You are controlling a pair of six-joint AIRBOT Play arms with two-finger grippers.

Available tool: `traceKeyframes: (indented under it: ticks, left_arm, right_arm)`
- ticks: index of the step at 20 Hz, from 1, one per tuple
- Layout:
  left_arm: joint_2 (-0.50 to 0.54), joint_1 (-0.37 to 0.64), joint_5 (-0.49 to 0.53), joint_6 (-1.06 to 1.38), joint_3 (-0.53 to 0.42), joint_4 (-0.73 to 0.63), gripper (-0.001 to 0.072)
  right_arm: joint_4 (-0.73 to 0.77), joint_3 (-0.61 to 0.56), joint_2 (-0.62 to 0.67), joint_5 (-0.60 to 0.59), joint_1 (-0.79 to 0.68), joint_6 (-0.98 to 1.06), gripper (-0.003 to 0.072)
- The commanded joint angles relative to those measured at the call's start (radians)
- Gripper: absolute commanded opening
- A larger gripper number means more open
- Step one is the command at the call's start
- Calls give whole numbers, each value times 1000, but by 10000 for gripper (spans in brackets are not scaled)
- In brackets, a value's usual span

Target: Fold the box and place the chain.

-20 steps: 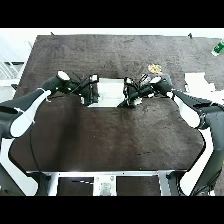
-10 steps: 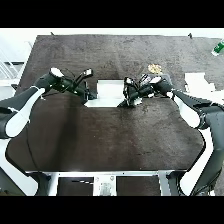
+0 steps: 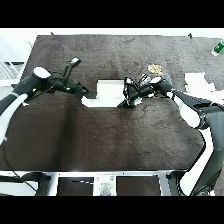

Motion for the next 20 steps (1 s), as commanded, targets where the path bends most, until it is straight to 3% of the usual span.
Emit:
traceKeyframes:
  ticks: [1,6,9,13,20]
  left_arm:
    - [119,89,56,-95,-172,-94,13]
    - [128,214,46,-303,-208,-26,14]
    - [92,225,9,-385,-208,43,13]
    - [-5,219,-4,-383,-208,-23,14]
    - [-60,185,15,-403,-206,-135,14]
  right_arm:
    - [0,0,-1,0,1,0,477]
    - [0,0,-1,1,1,0,476]
    - [0,0,-1,0,1,0,477]
    - [0,0,-1,0,1,0,477]
    - [0,0,-1,0,1,0,477]
